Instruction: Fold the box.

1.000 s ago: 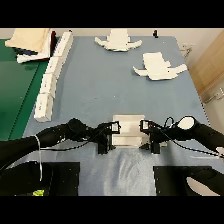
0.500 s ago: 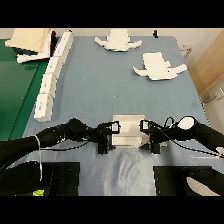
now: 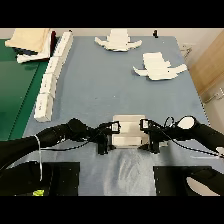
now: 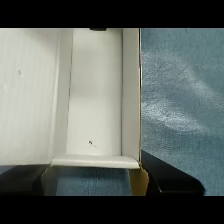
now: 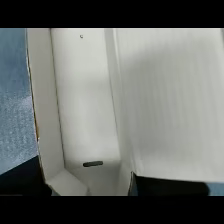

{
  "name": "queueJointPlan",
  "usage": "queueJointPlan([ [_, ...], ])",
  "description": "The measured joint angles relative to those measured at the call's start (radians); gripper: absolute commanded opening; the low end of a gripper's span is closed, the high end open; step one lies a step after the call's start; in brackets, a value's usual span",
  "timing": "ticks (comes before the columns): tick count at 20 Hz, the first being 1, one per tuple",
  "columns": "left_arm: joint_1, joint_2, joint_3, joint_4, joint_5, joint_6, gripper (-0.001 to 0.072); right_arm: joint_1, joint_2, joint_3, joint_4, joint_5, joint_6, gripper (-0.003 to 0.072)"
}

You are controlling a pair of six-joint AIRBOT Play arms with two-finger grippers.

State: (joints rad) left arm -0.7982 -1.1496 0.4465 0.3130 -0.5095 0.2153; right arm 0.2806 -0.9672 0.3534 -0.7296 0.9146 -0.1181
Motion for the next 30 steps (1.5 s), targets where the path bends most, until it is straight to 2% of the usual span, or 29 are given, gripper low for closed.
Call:
queueJointPlan([
  [6, 0.0, 0.0, 0.0, 0.002, 0.0, 0.0, 0.0454, 0.0, 0.075, 0.004, -0.075, 0.032, 0.136, 0.072],
  [11, 0.0, 0.0, 0.0, 0.003, 0.002, 0.001, 0.0454, 0.0, 0.219, 0.004, -0.219, 0.085, 0.306, 0.072],
  [15, 0.0, 0.0, 0.0, 0.002, 0.002, 0.001, 0.0454, 0.0, 0.337, 0.004, -0.256, 0.119, 0.391, 0.0714],
  [20, 0.0, 0.0, 0.0, 0.002, 0.002, 0.001, 0.0455, 0.0, 0.413, 0.003, -0.106, 0.188, 0.589, 0.0714],
  [25, 0.0, 0.0, 0.0, 0.002, 0.002, 0.001, 0.0455, 0.0, 0.427, 0.003, 0.198, 0.177, 1.033, 0.0703],
  [27, 0.0, 0.0, 0.0, 0.002, 0.002, 0.001, 0.0454, 0.001, 0.428, 0.003, 0.261, 0.173, 1.137, 0.0542],
  [30, 0.0, 0.0, 0.0, 0.002, 0.002, 0.0, 0.0454, 0.001, 0.429, 0.003, 0.308, 0.157, 1.24, 0.0512],
])
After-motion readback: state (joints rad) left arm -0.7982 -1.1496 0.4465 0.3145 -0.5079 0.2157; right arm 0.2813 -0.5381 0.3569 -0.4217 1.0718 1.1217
